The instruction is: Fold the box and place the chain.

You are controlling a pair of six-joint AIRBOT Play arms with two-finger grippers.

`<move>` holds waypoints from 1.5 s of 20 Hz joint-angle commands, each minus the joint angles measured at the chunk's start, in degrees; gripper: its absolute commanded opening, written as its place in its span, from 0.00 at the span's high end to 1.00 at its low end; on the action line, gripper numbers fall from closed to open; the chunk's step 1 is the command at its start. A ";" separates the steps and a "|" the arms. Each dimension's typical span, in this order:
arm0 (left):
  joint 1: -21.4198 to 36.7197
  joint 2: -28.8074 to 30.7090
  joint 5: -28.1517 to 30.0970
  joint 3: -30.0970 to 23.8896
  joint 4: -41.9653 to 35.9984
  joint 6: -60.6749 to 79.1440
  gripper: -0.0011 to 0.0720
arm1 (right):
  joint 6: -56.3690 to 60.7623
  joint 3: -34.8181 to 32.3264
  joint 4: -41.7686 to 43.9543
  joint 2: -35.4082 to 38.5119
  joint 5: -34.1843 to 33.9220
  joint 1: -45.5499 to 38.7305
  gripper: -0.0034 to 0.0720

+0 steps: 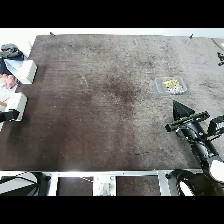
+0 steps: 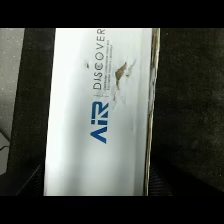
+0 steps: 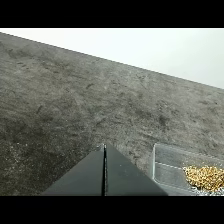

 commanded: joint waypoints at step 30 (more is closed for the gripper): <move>-21.64 37.20 0.59 -0.17 -41.40 17.66 0.98 | 0.00 -0.04 0.02 0.07 0.02 0.02 0.97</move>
